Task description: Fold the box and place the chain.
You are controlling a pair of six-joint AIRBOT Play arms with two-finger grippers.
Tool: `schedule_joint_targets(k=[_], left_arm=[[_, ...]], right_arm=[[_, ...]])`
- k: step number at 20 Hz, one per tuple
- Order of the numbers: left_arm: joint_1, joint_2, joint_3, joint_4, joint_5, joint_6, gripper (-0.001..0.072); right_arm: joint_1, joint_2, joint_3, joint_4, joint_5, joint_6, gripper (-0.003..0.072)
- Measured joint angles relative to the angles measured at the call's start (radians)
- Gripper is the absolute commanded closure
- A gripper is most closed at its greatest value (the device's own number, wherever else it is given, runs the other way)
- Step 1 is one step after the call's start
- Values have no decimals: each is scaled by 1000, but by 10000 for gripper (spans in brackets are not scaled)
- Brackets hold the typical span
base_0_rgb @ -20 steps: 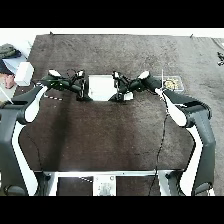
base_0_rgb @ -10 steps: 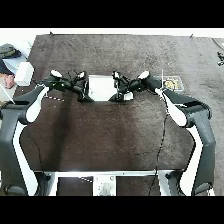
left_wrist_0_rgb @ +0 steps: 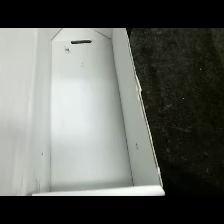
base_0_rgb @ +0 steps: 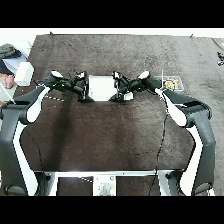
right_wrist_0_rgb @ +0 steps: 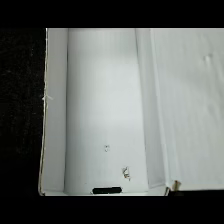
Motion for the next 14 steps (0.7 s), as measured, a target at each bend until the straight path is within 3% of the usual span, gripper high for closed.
schedule_joint_targets(k=[1, 2, 3, 14], left_arm=[[0, 0, 0, 5, 0, 0, 53], [0, 0, 0, 11, 1, 0, 258], [0, 0, 0, 17, 2, -5, 295], [1, 0, 1, 68, 1, -3, 294]], right_arm=[[0, 0, 0, 0, 0, 0, 314], [0, 0, 0, 0, 0, 0, 314], [0, 0, 0, 1, 0, 3, 314], [1, 0, 0, 1, -1, 1, 314]])
